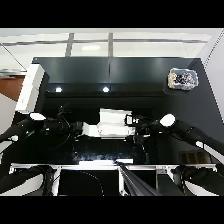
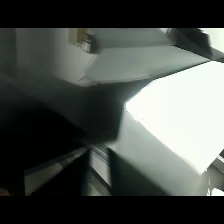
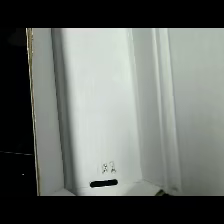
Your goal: Fold the box and place the chain.
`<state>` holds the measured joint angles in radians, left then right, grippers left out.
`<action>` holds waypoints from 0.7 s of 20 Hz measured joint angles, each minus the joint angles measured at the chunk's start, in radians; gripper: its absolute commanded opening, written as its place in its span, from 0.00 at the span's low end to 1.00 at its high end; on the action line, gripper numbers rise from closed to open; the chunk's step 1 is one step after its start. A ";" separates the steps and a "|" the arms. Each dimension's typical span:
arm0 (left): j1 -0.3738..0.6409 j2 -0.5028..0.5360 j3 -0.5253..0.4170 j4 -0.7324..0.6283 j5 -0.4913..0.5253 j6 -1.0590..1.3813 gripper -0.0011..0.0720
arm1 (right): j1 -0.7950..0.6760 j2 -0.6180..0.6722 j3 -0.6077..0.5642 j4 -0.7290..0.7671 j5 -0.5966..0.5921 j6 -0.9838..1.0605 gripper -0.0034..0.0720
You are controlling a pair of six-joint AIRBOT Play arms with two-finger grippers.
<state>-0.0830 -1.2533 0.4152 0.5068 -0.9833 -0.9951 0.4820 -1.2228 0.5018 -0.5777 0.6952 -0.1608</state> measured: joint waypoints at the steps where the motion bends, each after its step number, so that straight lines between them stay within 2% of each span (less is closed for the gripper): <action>1: -0.007 0.004 0.010 -0.005 0.001 0.005 0.73 | 0.000 0.000 0.000 0.000 0.000 0.000 0.69; 3: -0.014 0.014 0.027 -0.001 0.011 0.013 0.80 | 0.000 0.000 0.000 -0.001 0.000 0.000 0.69; 4: -0.017 0.020 0.037 0.008 0.018 0.016 0.91 | 0.000 0.000 0.000 -0.001 0.000 0.000 0.69; 5: -0.021 0.026 0.048 0.010 0.018 0.018 0.97 | 0.000 0.000 0.000 -0.001 0.000 0.000 0.69; 10: -0.059 0.041 0.101 0.031 -0.038 -0.006 0.97 | 0.000 0.000 0.000 0.000 0.000 0.000 0.69; 14: -0.129 0.065 0.166 0.120 -0.047 -0.133 0.97 | 0.000 0.000 0.000 0.000 0.000 0.000 0.69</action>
<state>-0.2119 -1.1885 0.5816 0.6266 -1.0306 -1.1282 0.4820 -1.2228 0.5018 -0.5777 0.6949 -0.1612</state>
